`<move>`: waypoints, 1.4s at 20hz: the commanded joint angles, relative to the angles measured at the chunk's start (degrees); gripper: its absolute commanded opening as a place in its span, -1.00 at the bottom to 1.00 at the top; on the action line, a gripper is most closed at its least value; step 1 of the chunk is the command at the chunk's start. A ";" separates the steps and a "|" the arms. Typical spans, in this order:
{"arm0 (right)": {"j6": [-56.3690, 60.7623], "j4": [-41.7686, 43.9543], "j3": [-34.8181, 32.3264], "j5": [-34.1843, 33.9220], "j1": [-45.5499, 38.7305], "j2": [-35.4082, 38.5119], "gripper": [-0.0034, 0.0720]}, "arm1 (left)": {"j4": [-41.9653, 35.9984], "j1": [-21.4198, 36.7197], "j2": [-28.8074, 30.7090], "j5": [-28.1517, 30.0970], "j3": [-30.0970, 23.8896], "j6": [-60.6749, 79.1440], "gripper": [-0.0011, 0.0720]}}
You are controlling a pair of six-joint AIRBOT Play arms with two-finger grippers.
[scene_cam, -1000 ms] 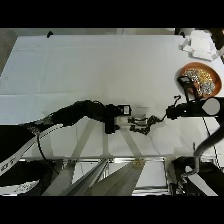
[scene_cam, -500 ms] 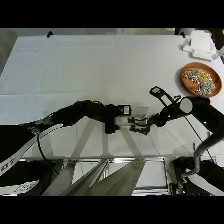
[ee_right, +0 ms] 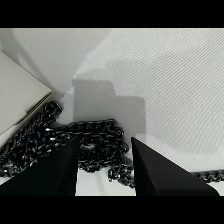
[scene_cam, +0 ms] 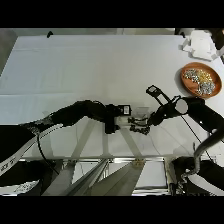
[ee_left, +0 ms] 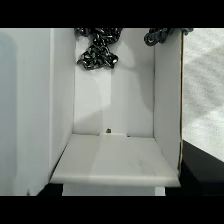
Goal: Fold the box and place the chain.
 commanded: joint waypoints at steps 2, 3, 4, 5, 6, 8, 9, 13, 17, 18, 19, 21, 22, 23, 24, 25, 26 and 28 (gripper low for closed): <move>0.09 -0.81 -0.39 1.18 0.09 -1.68 0.04 | 0.00 0.02 0.02 0.00 0.00 0.02 -0.05; 0.09 -0.81 -0.39 1.42 0.09 -2.19 -0.01 | 0.00 0.02 0.02 0.00 0.00 0.02 -0.05; 0.09 -0.79 -0.42 1.46 0.09 -2.78 -0.07 | 0.00 0.02 0.02 0.00 0.00 0.02 -0.05; 0.11 -0.63 -0.42 1.40 0.09 -3.41 -0.18 | 0.00 0.02 0.02 0.00 0.00 0.02 -0.05; 0.15 -0.57 -0.42 1.38 0.09 -3.80 -0.36 | 0.02 0.02 0.02 0.00 0.00 0.02 -0.05; 0.13 -0.55 -0.42 1.66 0.07 -3.43 -0.55 | 0.00 0.02 0.02 0.00 0.00 0.02 -0.05; 0.13 -0.61 -0.39 2.05 0.07 -2.99 -0.72 | 0.00 0.02 0.02 0.00 0.00 0.02 -0.05; 0.15 -0.59 -0.39 2.56 0.07 0.44 -0.89 | 0.00 0.02 0.02 0.00 0.00 0.02 -0.05; 0.35 -0.59 -0.35 3.85 0.07 7.23 -0.90 | 0.00 0.02 0.02 0.00 0.00 0.02 -0.05; 0.37 -0.59 -0.26 4.33 0.07 9.44 -0.90 | 0.00 0.02 0.02 0.00 0.00 0.02 -0.05; 0.79 -0.59 -0.22 4.92 0.07 12.13 -0.90 | -0.02 0.00 0.02 0.02 0.00 0.02 -0.05; 1.86 -0.42 -0.13 5.68 0.09 17.99 -0.90 | 0.00 0.02 0.02 0.00 0.00 0.02 -0.05; 1.86 0.15 -0.11 5.79 0.07 21.00 -0.90 | 0.00 0.02 0.02 0.00 0.00 0.02 -0.05; 1.84 1.05 -0.09 5.70 0.07 24.28 -0.90 | 0.00 0.00 0.02 0.02 0.00 0.02 -0.05; 1.79 2.29 0.09 5.66 0.07 27.36 -0.90 | 0.00 0.02 0.02 0.00 0.00 0.02 -0.05; 1.57 3.50 0.31 5.35 0.09 30.16 -0.90 | 0.00 0.02 0.02 0.00 0.00 0.02 -0.05; 0.72 4.83 0.31 4.76 0.09 32.83 -0.90 | 0.00 0.00 0.02 0.00 0.00 0.02 -0.05; -1.64 7.98 0.31 3.82 0.07 37.73 -0.90 | 0.02 0.02 0.02 0.00 0.00 0.02 -0.05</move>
